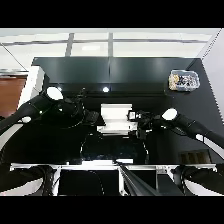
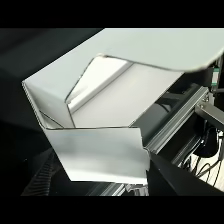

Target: Fold the box and place the chain.

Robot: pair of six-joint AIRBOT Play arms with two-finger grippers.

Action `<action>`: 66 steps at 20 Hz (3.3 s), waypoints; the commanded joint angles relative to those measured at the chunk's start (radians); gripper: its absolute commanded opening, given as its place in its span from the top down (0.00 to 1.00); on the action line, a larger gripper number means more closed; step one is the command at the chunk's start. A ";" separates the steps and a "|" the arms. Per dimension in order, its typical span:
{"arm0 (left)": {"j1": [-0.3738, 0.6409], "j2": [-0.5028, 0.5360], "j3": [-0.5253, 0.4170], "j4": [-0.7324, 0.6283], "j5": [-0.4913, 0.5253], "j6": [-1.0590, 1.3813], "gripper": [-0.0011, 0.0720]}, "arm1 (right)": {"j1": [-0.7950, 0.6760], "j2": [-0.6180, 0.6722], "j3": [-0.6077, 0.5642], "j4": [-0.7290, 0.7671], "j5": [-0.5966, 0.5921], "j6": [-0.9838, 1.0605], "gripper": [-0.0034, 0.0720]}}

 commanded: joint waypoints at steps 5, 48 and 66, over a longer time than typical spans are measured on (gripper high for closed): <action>-0.004 -0.001 0.008 0.020 -0.008 -0.015 0.01 | 0.000 0.000 0.001 0.000 0.000 0.000 0.32; 0.195 0.066 -0.181 -0.129 0.084 0.232 0.09 | 0.001 0.000 0.000 -0.001 0.000 0.000 0.32; -0.043 0.065 -0.153 -0.116 0.277 0.009 0.42 | 0.001 0.000 0.001 -0.001 0.000 0.000 0.32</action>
